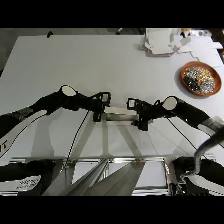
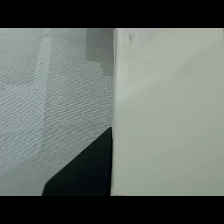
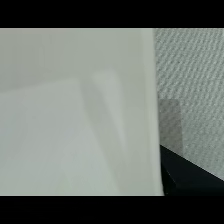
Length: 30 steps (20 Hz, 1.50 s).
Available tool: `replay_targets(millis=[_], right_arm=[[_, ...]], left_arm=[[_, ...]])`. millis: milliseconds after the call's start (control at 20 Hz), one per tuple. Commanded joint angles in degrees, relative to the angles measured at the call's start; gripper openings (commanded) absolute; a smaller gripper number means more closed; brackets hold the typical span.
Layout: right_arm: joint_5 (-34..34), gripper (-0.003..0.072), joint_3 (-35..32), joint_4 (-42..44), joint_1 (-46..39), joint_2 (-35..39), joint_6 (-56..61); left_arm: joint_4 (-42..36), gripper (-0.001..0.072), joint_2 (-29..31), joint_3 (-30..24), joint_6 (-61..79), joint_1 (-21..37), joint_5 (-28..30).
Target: Fold the box and place the chain.
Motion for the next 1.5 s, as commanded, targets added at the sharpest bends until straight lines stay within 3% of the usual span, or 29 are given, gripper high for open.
replay_targets(millis=[0,800,1150,1450], right_arm=[[0.04,0.0405,-0.04,-0.02,0.07,0.04,0.00],[0.68,0.0407,-0.04,-0.57,0.07,0.07,-0.11],[-0.46,0.0406,-0.04,-3.06,0.07,0.04,-0.22],[-2.86,0.0408,-0.04,-3.02,0.07,0.09,-0.22]], left_arm=[[0.02,0.0008,-0.02,0.00,-0.02,0.00,0.02],[-0.02,0.0009,-0.02,0.00,0.02,0.02,0.26],[-0.04,0.0009,-0.02,0.00,0.17,0.02,4.55],[-0.96,0.0008,0.02,0.00,0.20,0.02,4.59]])
